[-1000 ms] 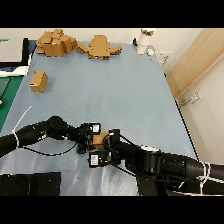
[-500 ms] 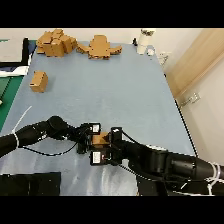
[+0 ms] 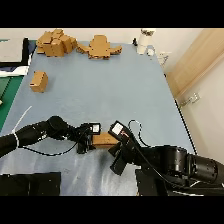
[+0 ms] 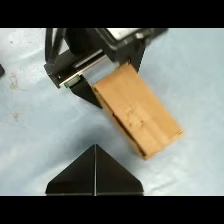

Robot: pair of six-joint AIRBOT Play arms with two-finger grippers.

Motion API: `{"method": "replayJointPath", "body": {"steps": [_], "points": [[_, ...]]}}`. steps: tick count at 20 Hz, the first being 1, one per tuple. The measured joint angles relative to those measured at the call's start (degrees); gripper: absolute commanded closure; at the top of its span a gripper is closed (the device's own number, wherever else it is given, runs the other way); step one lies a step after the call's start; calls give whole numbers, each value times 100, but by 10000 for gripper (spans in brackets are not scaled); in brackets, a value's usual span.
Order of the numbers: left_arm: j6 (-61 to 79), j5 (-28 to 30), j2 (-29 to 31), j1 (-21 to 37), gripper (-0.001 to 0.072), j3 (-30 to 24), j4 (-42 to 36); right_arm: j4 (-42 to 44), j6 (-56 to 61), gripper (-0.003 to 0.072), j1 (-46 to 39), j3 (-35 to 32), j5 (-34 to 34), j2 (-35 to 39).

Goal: Fold the box.

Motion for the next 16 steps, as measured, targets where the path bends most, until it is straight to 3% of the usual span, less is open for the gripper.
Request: {"method": "replayJointPath", "body": {"steps": [4, 9, 13, 16], "points": [[0, 2, 0, 0, 110, 0, 0, 1180, 986, 684, -221, -470, 1075, -79], [0, 0, 0, 0, 110, 0, -2, 2623, 2133, 684, -457, -1311, 3611, -385], [0, 0, 0, 0, 110, 0, 0, 2822, 3471, 685, -485, -1987, 5952, -940], [0, 0, 0, 0, 109, 0, 0, 2656, 4059, 685, -483, -2205, 7121, -1473]]}}
